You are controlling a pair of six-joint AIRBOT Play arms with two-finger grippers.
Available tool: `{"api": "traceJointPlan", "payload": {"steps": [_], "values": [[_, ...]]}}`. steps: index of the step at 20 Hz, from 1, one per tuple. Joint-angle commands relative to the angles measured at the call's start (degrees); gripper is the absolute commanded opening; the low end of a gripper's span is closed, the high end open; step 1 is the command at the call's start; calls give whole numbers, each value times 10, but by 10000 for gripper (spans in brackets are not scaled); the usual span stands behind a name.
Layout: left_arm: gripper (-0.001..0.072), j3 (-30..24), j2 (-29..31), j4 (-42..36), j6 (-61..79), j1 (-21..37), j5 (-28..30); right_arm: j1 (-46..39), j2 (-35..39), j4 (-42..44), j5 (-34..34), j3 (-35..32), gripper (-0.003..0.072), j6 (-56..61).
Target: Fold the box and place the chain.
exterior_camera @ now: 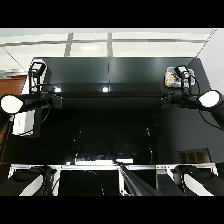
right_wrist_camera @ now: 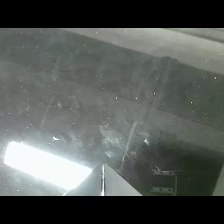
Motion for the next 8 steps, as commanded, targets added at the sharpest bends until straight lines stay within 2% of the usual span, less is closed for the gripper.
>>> {"api": "traceJointPlan", "payload": {"steps": [1, 8], "values": [[23, -5, 2, 7, 0, -10, 10, 2, 0, -5, -6, -2, 10, 0], [23, -5, -16, 7, 0, -10, 11, 2, 0, -5, -6, -2, 10, 0]]}}
